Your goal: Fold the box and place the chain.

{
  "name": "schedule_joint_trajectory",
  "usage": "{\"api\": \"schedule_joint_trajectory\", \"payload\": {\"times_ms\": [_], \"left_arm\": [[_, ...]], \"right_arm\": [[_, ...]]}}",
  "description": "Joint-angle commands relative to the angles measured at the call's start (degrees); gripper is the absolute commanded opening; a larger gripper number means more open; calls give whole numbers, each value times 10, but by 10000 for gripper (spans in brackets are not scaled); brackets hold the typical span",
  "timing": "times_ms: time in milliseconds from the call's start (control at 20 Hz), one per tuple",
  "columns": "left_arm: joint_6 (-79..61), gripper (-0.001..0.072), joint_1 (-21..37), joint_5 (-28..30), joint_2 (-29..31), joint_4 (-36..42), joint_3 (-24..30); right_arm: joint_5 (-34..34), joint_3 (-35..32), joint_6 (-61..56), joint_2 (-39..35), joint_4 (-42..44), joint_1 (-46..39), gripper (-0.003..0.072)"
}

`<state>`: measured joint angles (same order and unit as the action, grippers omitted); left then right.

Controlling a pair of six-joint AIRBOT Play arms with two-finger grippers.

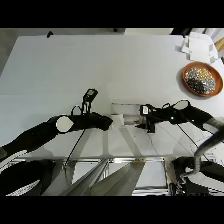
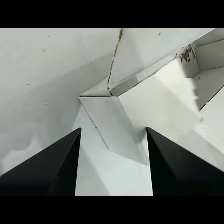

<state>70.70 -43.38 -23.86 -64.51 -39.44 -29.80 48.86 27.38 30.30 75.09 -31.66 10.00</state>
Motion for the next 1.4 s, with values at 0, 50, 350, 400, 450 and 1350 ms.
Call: {"api": "schedule_joint_trajectory", "payload": {"times_ms": [0,50,350,400,450,1350], "left_arm": [[3,453,-10,-6,-20,0,-12],[3,453,-9,-6,-21,0,-12],[32,483,-9,-6,-21,-4,-17],[45,499,-9,-6,-22,-10,-20],[61,499,-9,-6,-23,-18,-24],[411,498,-14,-227,-137,-285,-215]], "right_arm": [[0,0,0,0,0,0,440],[0,0,0,0,0,0,440],[0,0,0,0,0,0,440],[0,0,0,0,0,0,440],[0,0,0,0,0,0,440],[0,0,0,0,0,0,440]]}}
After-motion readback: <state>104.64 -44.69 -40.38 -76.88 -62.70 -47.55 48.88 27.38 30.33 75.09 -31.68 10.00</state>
